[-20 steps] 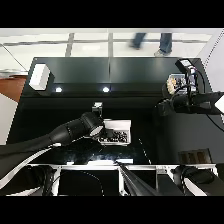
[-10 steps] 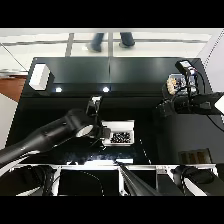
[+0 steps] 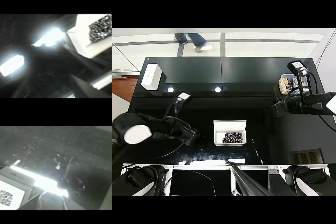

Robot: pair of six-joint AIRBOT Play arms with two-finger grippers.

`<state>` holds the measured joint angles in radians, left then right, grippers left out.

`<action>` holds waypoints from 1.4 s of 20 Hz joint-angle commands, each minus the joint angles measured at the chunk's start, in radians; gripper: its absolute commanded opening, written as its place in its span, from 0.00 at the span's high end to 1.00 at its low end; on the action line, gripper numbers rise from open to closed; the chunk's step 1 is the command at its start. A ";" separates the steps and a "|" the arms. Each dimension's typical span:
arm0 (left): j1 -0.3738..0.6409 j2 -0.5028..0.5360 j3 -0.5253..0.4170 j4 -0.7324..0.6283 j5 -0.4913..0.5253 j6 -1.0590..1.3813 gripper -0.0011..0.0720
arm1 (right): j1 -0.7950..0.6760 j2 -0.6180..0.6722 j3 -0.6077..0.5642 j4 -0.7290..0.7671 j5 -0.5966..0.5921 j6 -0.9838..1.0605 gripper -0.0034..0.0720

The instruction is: Fold the box and place the chain.

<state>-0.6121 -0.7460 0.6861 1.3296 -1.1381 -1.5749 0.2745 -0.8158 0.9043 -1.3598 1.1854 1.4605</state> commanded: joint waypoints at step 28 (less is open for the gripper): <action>0.146 -0.247 -0.289 -0.639 0.201 1.705 0.04 | 0.000 0.001 0.000 -0.115 0.018 0.097 0.51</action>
<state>-0.3767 -0.9718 0.3973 0.6941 -0.9337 0.1028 0.2745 -0.8158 0.9043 -1.4754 1.2034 1.5509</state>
